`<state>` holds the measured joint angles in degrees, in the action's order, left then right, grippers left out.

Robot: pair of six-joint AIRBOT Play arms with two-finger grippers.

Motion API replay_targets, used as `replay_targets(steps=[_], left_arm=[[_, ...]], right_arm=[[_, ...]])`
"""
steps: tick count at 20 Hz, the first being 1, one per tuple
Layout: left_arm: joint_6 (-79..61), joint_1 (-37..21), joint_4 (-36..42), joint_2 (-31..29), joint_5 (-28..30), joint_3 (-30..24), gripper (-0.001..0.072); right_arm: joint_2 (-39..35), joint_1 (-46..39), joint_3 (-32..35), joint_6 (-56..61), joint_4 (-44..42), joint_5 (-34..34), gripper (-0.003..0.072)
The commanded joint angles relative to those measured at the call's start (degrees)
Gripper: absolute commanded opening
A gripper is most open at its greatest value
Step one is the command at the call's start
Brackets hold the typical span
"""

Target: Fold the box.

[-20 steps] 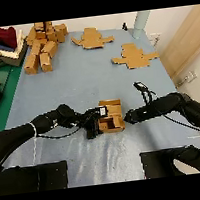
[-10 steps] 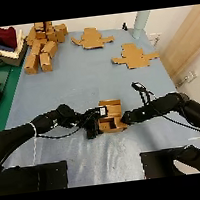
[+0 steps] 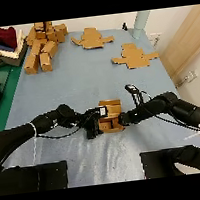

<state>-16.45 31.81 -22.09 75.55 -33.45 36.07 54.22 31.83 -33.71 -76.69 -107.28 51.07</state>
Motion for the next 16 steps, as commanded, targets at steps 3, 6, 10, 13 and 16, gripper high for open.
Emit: replay_targets(steps=[3, 6, 10, 13, 16], left_arm=[[0.0, -0.07, -0.02, 0.0, 0.0, 0.04, 0.0395], [0.0, -0.07, 0.0, 0.0, 0.02, 0.04, 0.0395], [0.0, -0.07, 0.0, 0.0, 0.02, 0.04, 0.0395], [0.0, -0.07, 0.0, 0.0, 0.02, 0.04, 0.0395], [0.0, -0.07, 0.0, 0.0, 0.02, 0.04, 0.0395]], right_arm=[[5.05, 10.23, -5.73, 22.43, 15.17, 4.74, 0.04], [9.31, 14.67, -9.18, 30.69, 17.33, 7.23, 0.04], [15.45, 15.87, -12.9, 35.74, 18.6, 13.2, 0.0401], [17.46, 15.87, -13.86, 38.8, 20.76, 13.92, 0.04], [17.88, 15.85, -13.94, 39.78, 21.97, 13.94, 0.0397]])
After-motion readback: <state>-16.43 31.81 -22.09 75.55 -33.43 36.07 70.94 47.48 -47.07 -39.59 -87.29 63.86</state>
